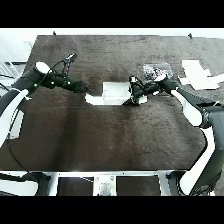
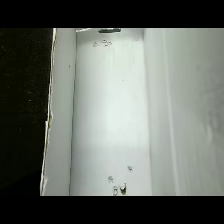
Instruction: Fold the box and place the chain.
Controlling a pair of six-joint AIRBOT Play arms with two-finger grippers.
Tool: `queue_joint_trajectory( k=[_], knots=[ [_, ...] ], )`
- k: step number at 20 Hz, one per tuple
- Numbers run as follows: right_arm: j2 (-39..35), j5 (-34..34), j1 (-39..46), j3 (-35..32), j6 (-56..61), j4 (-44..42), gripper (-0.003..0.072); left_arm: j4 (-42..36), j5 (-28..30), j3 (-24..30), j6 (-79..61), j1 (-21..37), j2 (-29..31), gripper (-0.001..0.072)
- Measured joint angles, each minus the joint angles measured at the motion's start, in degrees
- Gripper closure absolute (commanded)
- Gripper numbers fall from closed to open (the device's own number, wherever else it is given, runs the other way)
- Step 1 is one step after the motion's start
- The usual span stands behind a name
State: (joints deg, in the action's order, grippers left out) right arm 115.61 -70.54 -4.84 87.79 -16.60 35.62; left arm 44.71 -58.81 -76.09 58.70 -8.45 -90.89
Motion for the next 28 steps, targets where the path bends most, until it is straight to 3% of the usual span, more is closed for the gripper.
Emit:
queue_joint_trajectory(
  k=[12,20,28],
  knots=[
    [0.0,0.0,0.0,0.0,0.0,0.0,0.01,-5.8,-3.1,3.0,8.4,8.9,0.5,0.0694],
    [0.0,0.0,0.0,0.0,0.0,0.0,0.01,-8.4,2.6,9.9,6.8,9.9,-0.9,0.0695],
    [0.0,0.0,0.0,0.0,0.0,0.0,0.01,-13.6,2.0,10.5,3.3,8.4,-7.0,0.0697]
  ],
)
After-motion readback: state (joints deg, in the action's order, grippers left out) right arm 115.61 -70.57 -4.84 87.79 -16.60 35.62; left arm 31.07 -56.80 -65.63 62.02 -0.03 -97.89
